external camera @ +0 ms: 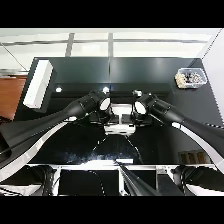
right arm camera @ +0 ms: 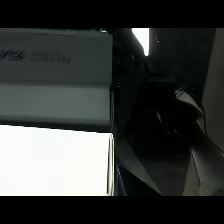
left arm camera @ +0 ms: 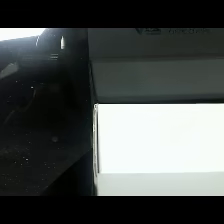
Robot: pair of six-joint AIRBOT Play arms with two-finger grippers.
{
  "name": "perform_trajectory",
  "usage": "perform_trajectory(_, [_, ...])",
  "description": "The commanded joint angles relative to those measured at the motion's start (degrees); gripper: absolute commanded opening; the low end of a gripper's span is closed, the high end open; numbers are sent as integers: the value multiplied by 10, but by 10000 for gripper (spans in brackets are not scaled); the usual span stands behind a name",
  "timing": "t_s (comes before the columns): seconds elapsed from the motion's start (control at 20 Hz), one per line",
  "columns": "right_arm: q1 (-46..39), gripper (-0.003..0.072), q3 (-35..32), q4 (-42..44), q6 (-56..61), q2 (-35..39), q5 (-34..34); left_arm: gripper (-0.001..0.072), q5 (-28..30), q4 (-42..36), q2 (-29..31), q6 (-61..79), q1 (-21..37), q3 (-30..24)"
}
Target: Fold the box and place the chain.
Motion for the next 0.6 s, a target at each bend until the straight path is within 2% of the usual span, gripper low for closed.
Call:
perform_trajectory(0.0, [1,180,1,-3,6,-1,4,30,-1,0,0,0,0,0])
perform_trajectory(0.05, [1,40,1,-3,5,-1,4,30,-1,0,0,0,0,0])
perform_trajectory(0.1, [1,14,1,-3,5,-1,4,30,-1,0,0,0,0,0])
perform_trajectory(0.4, [-1,20,1,-3,11,-1,7,30,-1,0,0,0,0,0])
perform_trajectory(0.45, [-4,135,2,-2,14,-1,7,30,-1,0,0,0,0,0])
perform_trajectory(0.55, [-10,160,2,7,14,-1,8,30,-1,0,0,0,0,0])
